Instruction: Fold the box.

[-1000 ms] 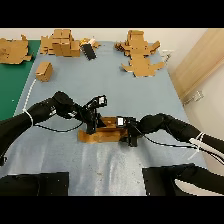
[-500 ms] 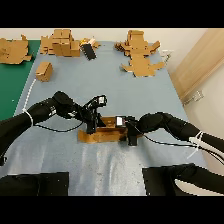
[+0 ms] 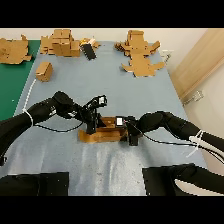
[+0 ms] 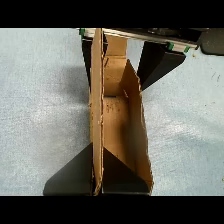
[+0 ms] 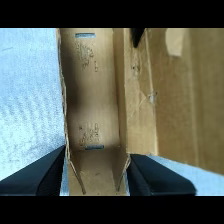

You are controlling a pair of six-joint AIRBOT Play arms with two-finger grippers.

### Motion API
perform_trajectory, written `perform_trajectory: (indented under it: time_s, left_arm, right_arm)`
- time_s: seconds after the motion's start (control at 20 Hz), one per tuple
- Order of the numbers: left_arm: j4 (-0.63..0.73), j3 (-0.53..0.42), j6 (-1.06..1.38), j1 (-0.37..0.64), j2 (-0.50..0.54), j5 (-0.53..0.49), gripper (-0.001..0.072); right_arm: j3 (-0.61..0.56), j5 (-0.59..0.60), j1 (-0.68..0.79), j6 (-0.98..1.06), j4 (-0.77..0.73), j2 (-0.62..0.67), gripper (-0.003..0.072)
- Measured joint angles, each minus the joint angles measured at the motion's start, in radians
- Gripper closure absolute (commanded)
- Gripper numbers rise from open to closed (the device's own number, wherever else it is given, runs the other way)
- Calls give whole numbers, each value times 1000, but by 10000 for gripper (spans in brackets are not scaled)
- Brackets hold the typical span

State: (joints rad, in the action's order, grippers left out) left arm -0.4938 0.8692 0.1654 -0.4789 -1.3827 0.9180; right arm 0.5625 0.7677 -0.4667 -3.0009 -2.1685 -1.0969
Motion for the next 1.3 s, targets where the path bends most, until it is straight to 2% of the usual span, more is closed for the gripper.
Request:
perform_trajectory:
  time_s: [0.45,1.3]
  left_arm:
    - [0,0,0,0,0,0,698]
    - [0,0,0,0,0,-2,698]
  right_arm:
    - [0,38,0,0,-7,4,115]
    - [0,11,-1,17,-20,5,112]
